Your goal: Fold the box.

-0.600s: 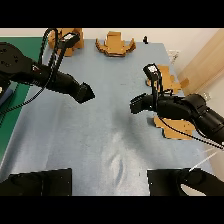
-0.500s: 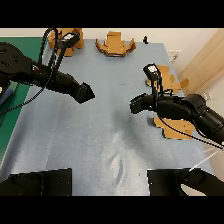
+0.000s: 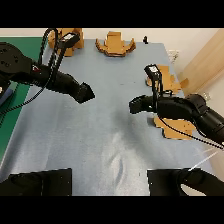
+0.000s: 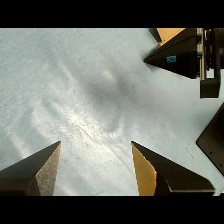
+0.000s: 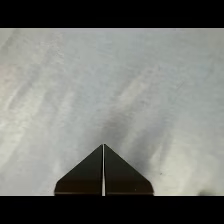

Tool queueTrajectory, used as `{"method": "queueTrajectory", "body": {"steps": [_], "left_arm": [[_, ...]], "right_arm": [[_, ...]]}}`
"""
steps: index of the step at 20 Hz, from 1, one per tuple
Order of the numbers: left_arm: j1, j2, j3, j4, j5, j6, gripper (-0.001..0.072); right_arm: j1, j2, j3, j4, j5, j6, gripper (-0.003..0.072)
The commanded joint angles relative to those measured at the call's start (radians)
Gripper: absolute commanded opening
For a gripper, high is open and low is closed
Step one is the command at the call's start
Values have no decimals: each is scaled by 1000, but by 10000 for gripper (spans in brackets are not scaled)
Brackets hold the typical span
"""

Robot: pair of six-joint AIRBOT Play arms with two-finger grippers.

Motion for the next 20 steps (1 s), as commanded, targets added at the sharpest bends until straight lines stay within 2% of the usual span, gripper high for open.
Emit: {"method": "queueTrajectory", "body": {"steps": [1, 2, 3, 5, 7, 8, 9, 11, 13, 15, 18, 20], "left_arm": [[0, 0, 0, 0, 0, 0, 684], [0, 0, 0, 1, 1, 0, 684], [0, 0, 0, 0, 0, 0, 684], [0, 0, 0, 0, 1, 1, 684], [0, -2, -1, 0, 22, 0, 684], [0, -2, -1, 1, 22, -2, 684], [0, -2, -1, 1, 18, -2, 684], [0, -2, 0, 2, 21, -1, 683], [0, -2, -1, 2, 17, -3, 684], [0, -2, -1, 4, 30, -2, 684], [-5, -1, 0, -5, 20, -3, 684], [-5, -2, 0, -5, 13, -14, 684]], "right_arm": [[-2, 5, 38, 116, -101, 117, 362], [-8, 6, 87, 119, -177, 124, 514], [-24, 10, 148, 105, -266, 124, 520], [-108, 31, 290, 50, -451, 124, 519], [-269, 47, 423, -37, -631, 121, 500], [-377, 47, 467, -78, -718, 97, 413], [-486, 45, 484, -95, -786, 60, 385], [-716, 25, 476, -95, -866, -31, 386], [-909, -27, 462, -97, -871, -117, 386], [-1049, -109, 462, -97, -789, -187, 387], [-1176, -230, 462, -82, -630, -194, 387], [-1230, -318, 462, -61, -615, -319, 387]]}}
